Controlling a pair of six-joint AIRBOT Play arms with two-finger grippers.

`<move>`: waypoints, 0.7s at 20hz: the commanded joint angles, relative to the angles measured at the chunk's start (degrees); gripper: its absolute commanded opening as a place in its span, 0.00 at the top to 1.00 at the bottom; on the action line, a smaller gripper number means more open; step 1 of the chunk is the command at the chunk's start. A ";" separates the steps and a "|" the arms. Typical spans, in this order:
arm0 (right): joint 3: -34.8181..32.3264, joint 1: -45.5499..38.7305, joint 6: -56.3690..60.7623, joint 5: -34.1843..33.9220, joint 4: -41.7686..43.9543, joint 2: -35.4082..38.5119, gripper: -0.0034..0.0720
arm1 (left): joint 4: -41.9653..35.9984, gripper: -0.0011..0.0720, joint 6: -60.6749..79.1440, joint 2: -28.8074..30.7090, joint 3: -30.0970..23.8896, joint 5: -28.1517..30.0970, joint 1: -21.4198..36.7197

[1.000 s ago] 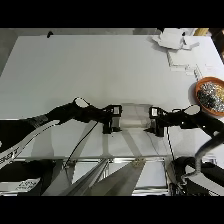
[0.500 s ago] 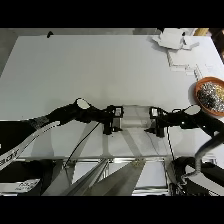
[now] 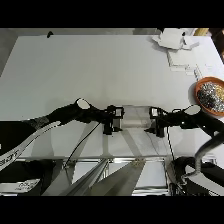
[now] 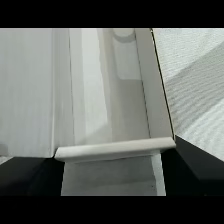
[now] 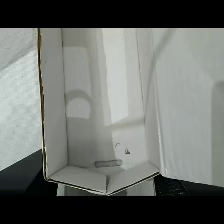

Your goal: Fold the box and place the chain.

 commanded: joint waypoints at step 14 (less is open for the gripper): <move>0.00 -0.02 1.99 -1.38 0.83 0.68 0.01 | 0.11 0.56 0.00 -0.02 -0.04 -0.07 -0.04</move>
